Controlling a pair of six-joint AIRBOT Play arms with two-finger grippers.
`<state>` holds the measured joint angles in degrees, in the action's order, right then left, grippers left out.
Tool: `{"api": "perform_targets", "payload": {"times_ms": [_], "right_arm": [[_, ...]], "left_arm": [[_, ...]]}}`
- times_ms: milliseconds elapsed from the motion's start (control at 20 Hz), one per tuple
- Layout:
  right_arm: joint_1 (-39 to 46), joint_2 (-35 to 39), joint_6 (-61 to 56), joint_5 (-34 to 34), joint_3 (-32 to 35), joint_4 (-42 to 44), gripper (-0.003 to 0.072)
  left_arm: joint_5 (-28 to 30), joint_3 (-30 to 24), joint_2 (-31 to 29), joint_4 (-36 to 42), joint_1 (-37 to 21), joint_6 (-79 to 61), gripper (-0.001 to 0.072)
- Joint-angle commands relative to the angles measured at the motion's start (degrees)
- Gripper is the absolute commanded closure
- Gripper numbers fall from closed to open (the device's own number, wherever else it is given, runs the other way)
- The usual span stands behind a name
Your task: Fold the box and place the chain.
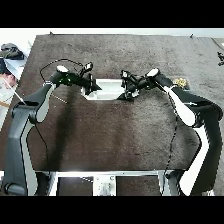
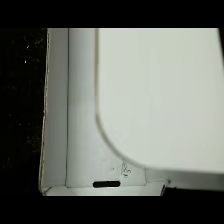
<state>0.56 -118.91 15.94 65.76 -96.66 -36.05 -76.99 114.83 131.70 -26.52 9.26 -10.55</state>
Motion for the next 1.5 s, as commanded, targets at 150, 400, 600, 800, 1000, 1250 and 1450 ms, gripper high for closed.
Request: {"api": "perform_targets", "payload": {"times_ms": [150, 400, 600, 800, 1000, 1250, 1450], "right_arm": [[-0.3, -0.1, 0.8, -0.1, 0.0, -0.2, 0.0103], [-0.3, -0.9, 0.8, -0.1, 0.0, -0.1, 0.0103], [-0.2, -0.9, 0.8, -0.1, -0.1, 0.3, 0.0220], [-0.2, -0.9, 0.8, -0.1, -0.1, 0.3, 0.0315], [-0.2, -0.9, 0.8, -0.1, -0.1, 0.3, 0.0313], [-0.2, -0.9, 0.8, -0.2, -0.1, 0.3, 0.0313], [-0.2, -0.9, 0.8, -0.2, -0.1, 0.3, 0.0313]], "left_arm": [[0.0, 0.0, 0.0, 0.0, -0.1, 0.0, 0.0696], [0.0, 0.0, 0.0, 0.0, -0.1, 0.0, 0.0696], [0.0, 0.0, 0.0, 0.0, -0.1, 0.0, 0.0696], [0.0, 0.0, 0.0, 0.0, -0.1, 0.0, 0.0696], [0.0, 0.0, 0.0, 0.0, -0.1, 0.0, 0.0696], [0.0, 0.0, 0.0, 0.0, -0.1, 0.0, 0.0696], [0.0, 0.0, 0.0, 0.0, -0.1, 0.0, 0.0696]]}}
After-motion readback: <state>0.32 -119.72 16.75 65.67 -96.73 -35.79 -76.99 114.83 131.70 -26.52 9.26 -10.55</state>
